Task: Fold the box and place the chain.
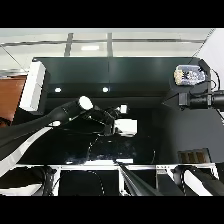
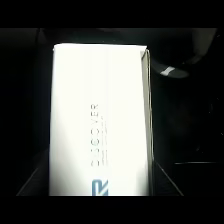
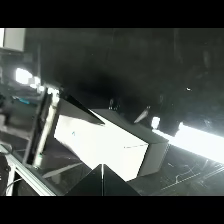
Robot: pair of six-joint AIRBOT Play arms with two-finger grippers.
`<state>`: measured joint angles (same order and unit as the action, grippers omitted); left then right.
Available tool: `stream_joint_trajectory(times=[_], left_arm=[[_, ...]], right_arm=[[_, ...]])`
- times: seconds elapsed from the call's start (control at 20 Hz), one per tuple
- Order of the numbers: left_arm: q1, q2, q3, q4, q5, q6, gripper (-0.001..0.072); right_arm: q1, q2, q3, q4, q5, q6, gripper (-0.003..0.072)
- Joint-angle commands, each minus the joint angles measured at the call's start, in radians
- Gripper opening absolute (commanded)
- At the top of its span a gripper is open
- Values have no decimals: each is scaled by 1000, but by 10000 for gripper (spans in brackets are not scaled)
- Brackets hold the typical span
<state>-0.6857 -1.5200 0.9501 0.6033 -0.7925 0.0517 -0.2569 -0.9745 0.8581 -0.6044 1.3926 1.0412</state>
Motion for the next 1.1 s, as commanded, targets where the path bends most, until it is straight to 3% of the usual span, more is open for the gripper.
stream_joint_trajectory(times=[0.0,0.05,0.15,0.2,0.3,0.4,0.6,0.75,0.9,1.05], left_arm=[[-60,-14,0,52,105,0,711],[-72,-11,0,74,100,-12,667],[-77,16,1,121,103,-141,372],[-70,41,0,173,103,-230,349],[-32,112,0,326,84,-443,350],[48,202,-3,513,0,-690,350],[344,365,-48,811,-274,-1076,351],[673,448,-151,834,-326,-1116,351],[1018,476,-237,691,-313,-1130,351],[1210,478,-253,687,-304,-1094,351]], right_arm=[[-1,1,0,1,-6,3,13],[-1,1,0,1,-6,3,13],[-1,1,0,1,-5,3,13],[-1,1,0,1,-5,3,13],[-1,1,0,1,-5,3,13],[-1,1,0,1,-5,2,13],[-1,1,0,0,-10,1,14],[0,1,0,0,-2,-3,13],[5,1,0,-2,-10,-12,14],[5,1,0,-2,-10,-18,13]])
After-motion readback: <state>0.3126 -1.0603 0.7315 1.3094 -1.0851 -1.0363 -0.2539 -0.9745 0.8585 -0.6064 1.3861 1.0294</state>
